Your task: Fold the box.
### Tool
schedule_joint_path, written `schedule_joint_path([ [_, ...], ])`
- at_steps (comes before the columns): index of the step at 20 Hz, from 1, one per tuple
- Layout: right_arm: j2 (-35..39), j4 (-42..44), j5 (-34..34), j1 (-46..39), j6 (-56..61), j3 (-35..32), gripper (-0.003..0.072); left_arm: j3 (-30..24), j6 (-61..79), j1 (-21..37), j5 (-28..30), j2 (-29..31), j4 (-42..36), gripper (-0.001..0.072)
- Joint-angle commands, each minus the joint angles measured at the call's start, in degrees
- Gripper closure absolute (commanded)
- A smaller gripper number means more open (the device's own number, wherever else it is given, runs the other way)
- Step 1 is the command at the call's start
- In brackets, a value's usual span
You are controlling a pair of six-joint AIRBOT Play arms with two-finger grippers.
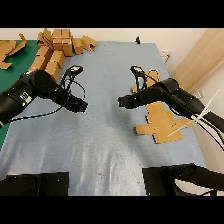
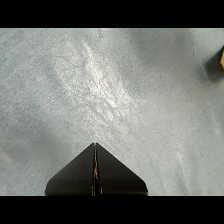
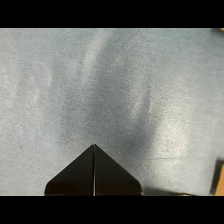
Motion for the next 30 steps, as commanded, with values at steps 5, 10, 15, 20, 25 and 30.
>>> schedule_joint_path([
  [5,0.0,0.0,0.0,0.0,0.0,0.1,0.0683,0.0,0.0,0.0,0.0,0.0,0.0,0.0696],
  [10,0.0,0.0,0.0,0.0,0.0,0.1,0.0683,0.0,0.0,0.0,0.0,0.0,0.0,0.0696],
  [15,-0.1,0.3,0.3,0.0,0.1,0.1,0.0683,0.0,0.0,0.1,12.6,0.0,0.0,0.0696],
  [20,-0.5,-2.0,-8.7,0.0,0.1,0.1,0.0683,0.0,0.0,0.0,15.4,0.0,0.0,0.0696],
  [25,-1.1,-25.2,-23.0,-0.1,7.6,-0.1,0.0683,0.0,0.0,0.1,16.4,-0.7,0.1,0.0696],
  [30,-2.3,-56.0,-36.1,-7.6,4.4,-0.1,0.0225,0.0,0.0,0.1,15.2,-1.8,0.0,0.0693],
])
